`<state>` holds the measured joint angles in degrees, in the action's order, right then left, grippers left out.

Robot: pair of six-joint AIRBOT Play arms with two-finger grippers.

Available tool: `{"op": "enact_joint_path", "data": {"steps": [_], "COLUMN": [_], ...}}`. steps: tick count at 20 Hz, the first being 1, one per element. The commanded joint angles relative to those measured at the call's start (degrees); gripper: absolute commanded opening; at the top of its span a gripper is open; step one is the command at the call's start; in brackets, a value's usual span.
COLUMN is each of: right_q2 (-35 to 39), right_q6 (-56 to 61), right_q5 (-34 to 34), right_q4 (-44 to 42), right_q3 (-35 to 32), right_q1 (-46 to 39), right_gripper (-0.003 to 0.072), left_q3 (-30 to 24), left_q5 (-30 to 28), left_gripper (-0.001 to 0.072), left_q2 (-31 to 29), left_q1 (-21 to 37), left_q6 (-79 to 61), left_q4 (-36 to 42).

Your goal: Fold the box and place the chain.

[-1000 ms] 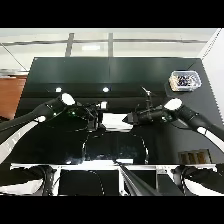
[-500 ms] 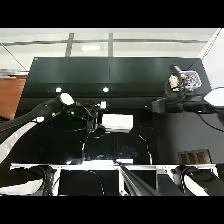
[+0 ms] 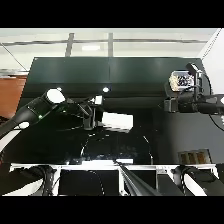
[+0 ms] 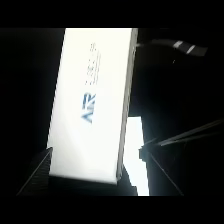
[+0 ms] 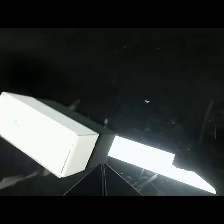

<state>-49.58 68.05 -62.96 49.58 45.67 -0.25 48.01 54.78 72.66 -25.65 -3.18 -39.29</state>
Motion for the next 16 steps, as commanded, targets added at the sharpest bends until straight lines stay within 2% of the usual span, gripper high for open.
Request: {"op": "enact_joint_path", "data": {"steps": [1, 2, 3, 6, 8, 12, 16], "right_q2": [0.2, 0.2, 0.2, 0.2, 0.2, 0.2, 0.2], "right_q6": [0.3, 0.3, 0.3, 0.3, 0.3, 0.3, 0.3], "right_q5": [0.4, 0.4, 0.4, 0.4, 0.4, 0.4, 0.5], "right_q4": [0.4, 0.4, 0.4, 0.4, 0.4, 0.4, 0.4], "right_q3": [0.0, 0.0, 0.0, 0.0, 0.0, 0.0, 0.0], "right_q1": [-0.2, -0.2, -0.2, -0.2, -0.2, -0.2, -0.2], "right_gripper": [0.0013, 0.0013, 0.0013, 0.0013, 0.0013, 0.0013, 0.0013], "left_q3": [1.2, 2.4, 4.1, 10.7, 13.2, 14.6, 14.6], "left_q5": [-5.7, -8.3, -8.3, -2.1, -0.9, 1.4, 0.4], "left_gripper": [0.0709, 0.071, 0.0709, 0.071, 0.071, 0.071, 0.071], "left_q2": [-0.2, 0.8, 2.3, 8.9, 11.9, 14.1, 14.2], "left_q1": [-4.9, -6.3, -7.1, -8.3, -8.5, -8.5, -8.5], "left_q6": [3.8, 6.1, 8.6, 15.3, 17.1, 18.6, 18.3], "left_q4": [1.2, 1.0, 0.8, -3.6, -5.6, -5.8, -6.0]}}
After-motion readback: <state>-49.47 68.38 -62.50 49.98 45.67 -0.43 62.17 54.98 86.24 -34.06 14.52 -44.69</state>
